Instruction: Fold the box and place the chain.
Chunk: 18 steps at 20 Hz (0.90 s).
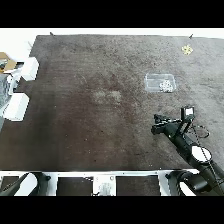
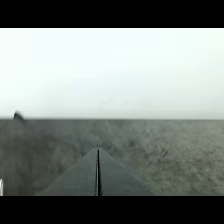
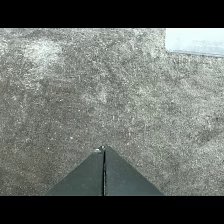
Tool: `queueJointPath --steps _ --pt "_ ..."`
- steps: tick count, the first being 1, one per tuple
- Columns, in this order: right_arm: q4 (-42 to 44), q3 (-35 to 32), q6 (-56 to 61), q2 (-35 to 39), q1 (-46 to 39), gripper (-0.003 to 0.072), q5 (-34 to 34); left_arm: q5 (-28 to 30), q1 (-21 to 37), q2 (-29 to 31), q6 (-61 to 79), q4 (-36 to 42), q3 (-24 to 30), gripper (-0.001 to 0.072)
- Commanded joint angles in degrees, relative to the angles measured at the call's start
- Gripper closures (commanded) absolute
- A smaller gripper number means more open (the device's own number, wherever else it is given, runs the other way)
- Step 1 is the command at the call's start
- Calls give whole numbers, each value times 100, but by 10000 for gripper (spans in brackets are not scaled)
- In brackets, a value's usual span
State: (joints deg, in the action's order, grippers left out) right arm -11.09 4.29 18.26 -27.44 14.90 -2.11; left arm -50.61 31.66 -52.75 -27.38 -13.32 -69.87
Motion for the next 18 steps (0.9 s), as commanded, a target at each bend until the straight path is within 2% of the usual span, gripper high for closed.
queueJointPath --steps 1,2,4,8,11,13,15,18 --pt "0 0 0 0 0 686 0 1132 -973 826 118 -588 216 705" --pt "0 -2 0 0 0 686 0 1641 -1325 1137 203 -918 470 705" --pt "0 0 0 0 2 685 0 2605 -1934 1792 415 -1080 1215 705" --pt "0 0 0 0 0 685 0 3866 -2802 3163 686 -1097 3141 705" --pt "0 0 0 0 2 686 0 4111 -3080 4159 686 -1099 4505 705" --pt "0 0 0 0 2 685 0 4227 -3077 4557 686 -1126 5184 705" --pt "0 0 0 0 2 685 0 4516 -3077 4605 686 -1145 5619 704" --pt "0 0 0 0 0 686 0 4601 -3077 4594 684 -1145 5884 702"
